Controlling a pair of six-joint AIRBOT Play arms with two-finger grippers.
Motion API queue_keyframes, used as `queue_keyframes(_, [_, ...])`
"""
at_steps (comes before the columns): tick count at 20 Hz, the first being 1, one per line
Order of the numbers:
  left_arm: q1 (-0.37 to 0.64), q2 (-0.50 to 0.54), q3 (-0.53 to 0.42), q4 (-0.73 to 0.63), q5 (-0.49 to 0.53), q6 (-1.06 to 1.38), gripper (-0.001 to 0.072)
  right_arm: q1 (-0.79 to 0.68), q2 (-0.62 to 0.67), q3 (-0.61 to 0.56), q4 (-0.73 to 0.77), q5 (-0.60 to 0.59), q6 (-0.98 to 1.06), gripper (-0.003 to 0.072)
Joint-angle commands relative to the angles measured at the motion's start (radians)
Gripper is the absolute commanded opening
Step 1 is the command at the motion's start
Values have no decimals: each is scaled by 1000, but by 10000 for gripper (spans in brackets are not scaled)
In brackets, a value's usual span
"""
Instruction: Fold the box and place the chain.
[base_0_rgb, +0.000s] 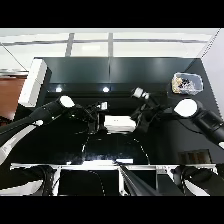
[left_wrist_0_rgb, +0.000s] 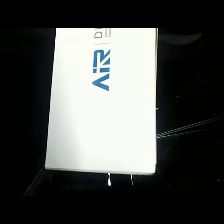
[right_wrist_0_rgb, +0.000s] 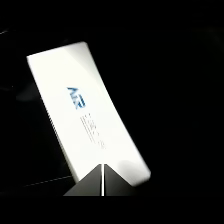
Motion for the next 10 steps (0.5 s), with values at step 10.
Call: queue_keyframes(10, [0, 0, 1, 0, 3, -1, 532, -137, -165, -166, 702, 79, 268, 22])
